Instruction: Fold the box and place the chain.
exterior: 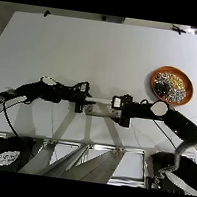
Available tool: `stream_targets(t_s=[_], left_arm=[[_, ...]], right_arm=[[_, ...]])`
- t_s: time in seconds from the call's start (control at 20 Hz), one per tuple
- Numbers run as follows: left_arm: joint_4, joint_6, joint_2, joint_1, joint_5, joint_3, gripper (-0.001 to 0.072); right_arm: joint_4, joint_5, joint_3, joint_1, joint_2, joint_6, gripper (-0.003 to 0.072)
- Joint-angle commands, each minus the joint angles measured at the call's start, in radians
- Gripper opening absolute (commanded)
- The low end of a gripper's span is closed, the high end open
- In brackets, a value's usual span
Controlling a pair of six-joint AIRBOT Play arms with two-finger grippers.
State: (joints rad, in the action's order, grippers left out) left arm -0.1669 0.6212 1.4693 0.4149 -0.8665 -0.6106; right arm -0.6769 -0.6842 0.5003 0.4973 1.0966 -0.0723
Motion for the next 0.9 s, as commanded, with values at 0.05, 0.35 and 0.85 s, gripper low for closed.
stream_targets(t_s=[0.05, 0.35, 0.85], left_arm=[[0.001, 0.000, 0.000, 0.000, 0.002, 0.000, 0.0010], [0.001, -0.001, 0.000, 0.000, 0.002, 0.000, 0.0010], [0.001, 0.000, 0.000, 0.000, 0.002, 0.000, 0.0010]], right_arm=[[0.033, -0.008, 0.000, -0.006, 0.004, -0.072, 0.0693], [0.041, -0.008, 0.000, -0.006, 0.096, -0.095, 0.0693], [0.158, 0.007, 0.000, -0.068, 0.164, -0.200, 0.0640]])
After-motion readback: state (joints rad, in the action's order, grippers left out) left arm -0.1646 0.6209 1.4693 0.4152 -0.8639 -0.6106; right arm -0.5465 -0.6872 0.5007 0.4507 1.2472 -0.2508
